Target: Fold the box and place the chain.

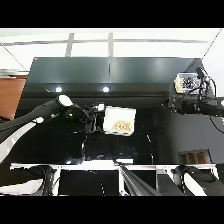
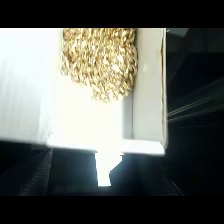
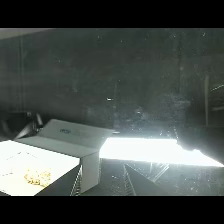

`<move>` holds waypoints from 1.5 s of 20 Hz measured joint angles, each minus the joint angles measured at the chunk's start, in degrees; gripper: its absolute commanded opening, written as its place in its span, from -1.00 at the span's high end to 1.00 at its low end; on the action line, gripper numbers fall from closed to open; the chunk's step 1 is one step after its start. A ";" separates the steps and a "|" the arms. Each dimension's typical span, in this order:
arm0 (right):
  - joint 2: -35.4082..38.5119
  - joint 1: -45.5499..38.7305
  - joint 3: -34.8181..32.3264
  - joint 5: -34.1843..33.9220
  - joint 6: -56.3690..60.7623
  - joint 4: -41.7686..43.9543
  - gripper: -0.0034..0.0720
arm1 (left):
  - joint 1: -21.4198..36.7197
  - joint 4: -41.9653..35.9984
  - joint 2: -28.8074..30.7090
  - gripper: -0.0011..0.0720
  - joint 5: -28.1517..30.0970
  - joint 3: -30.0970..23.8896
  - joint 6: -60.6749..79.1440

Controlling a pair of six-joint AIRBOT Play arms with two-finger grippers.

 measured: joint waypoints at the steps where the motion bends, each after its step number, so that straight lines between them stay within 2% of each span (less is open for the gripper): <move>1: -0.02 0.00 0.00 0.02 0.00 0.00 0.09 | -0.52 -0.13 0.00 -1.00 0.72 0.04 0.07; 5: 0.00 0.00 0.00 0.02 0.00 0.00 0.09 | -2.14 -0.20 -0.04 -0.95 2.86 0.13 0.31; 6: 0.00 0.00 0.00 0.02 0.00 0.00 0.09 | -2.38 -0.22 -0.04 -0.78 3.15 0.15 0.33; 7: -0.02 0.00 0.00 0.02 0.00 -0.02 0.10 | -2.49 -0.33 -0.02 -0.45 3.10 0.17 0.31; 9: -0.02 0.00 0.00 0.02 0.00 -0.02 0.09 | -2.71 -0.35 -0.04 0.02 2.29 0.28 0.44; 10: -0.02 0.00 0.00 -0.04 -0.02 -0.02 0.09 | -2.73 -0.37 -0.04 0.06 1.36 0.33 0.39; 15: -0.48 2.08 0.00 -3.80 0.02 0.92 0.06 | -2.91 -4.20 -0.04 0.06 1.44 0.39 -1.90; 16: -1.09 3.30 0.00 -5.35 0.02 1.49 -0.24 | -2.99 -4.81 -0.04 0.06 2.29 0.39 -2.43; 17: -2.05 4.74 0.04 -7.13 0.09 1.92 -0.82 | -3.15 -5.27 -0.04 0.06 3.17 0.39 -3.06; 18: -3.48 6.51 0.20 -9.14 0.17 2.38 -1.00 | -3.26 -5.51 -0.04 0.06 3.76 0.39 -3.56; 21: -9.14 11.52 1.90 -14.21 -0.98 2.89 -1.00 | -3.76 -5.90 -0.04 0.06 4.85 0.39 -4.35; 25: -16.02 15.47 6.10 -17.68 -5.86 3.26 -1.00 | -4.15 -5.64 -0.26 0.05 5.53 0.39 -4.81; 30: -18.91 18.03 8.09 -15.39 -22.05 3.15 -1.00 | -4.31 -4.96 -0.50 0.05 5.70 0.39 -4.94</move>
